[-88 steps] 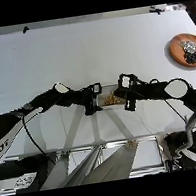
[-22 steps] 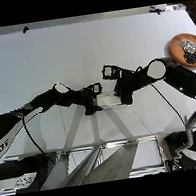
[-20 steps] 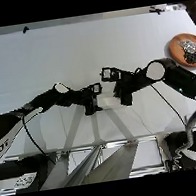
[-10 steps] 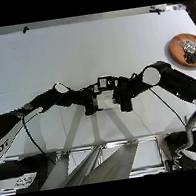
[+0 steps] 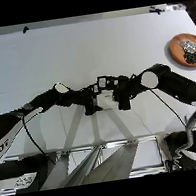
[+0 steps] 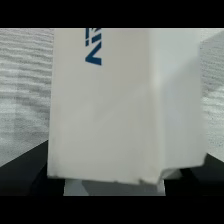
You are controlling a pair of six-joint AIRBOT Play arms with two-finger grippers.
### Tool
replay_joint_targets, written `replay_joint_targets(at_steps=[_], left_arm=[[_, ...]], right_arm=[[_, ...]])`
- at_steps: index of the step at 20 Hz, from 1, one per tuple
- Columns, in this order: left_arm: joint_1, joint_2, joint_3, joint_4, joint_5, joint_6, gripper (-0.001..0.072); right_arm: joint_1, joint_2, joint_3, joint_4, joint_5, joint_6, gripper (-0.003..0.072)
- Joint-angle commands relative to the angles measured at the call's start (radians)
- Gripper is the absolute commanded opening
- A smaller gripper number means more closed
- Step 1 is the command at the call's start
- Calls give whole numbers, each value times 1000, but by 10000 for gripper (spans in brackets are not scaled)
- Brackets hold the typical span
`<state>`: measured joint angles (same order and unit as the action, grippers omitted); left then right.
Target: Fold the box and place the chain.
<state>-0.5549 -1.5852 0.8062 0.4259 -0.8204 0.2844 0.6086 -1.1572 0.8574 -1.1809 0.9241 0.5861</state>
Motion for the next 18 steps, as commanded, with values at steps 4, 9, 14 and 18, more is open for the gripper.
replay_joint_targets(at_steps=[4, 9, 14, 18], left_arm=[[0, 0, 0, 1, 0, 1, 276], [0, 0, 0, 1, 0, 1, 276], [0, 0, 0, 1, 0, 1, 276], [0, 0, 0, 1, 0, 1, 276]], right_arm=[[37, 1, -21, -8, -78, 20, 201], [50, 2, -27, -12, -82, 43, 201], [50, 5, -27, -16, -113, 68, 200], [50, 5, -28, -45, -128, 98, 200]])
